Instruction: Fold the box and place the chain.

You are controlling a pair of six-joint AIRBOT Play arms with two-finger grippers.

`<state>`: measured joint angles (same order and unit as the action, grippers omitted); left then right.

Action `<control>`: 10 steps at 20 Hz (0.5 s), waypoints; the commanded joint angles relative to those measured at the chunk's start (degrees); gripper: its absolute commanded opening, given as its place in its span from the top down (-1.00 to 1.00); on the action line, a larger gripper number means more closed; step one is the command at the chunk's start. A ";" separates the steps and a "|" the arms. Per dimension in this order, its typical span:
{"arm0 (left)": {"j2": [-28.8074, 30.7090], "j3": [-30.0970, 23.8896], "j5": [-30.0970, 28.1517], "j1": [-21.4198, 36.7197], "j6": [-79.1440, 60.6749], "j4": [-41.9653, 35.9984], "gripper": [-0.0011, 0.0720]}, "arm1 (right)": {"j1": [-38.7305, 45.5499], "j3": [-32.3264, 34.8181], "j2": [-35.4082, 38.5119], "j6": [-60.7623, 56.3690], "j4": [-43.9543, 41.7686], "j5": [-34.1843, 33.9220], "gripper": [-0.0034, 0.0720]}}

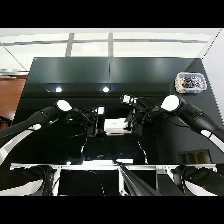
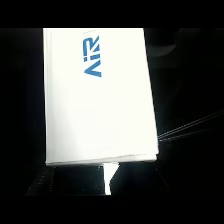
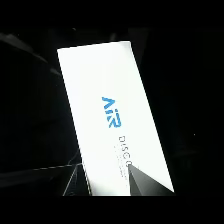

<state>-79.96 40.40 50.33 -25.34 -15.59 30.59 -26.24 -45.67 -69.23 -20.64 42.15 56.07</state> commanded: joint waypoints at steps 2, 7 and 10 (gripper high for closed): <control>0.02 0.07 -0.26 -0.02 0.11 0.04 -0.12 | -0.31 -0.02 0.02 -0.63 -0.09 0.00 -0.08; 0.02 0.07 -0.26 -0.02 0.11 0.04 -0.12 | -0.42 0.90 -0.42 -1.68 0.07 -0.70 -0.08; 0.02 0.07 -0.24 -0.02 0.11 0.04 -0.12 | -0.42 1.09 -0.92 -1.70 -0.13 -1.29 -0.08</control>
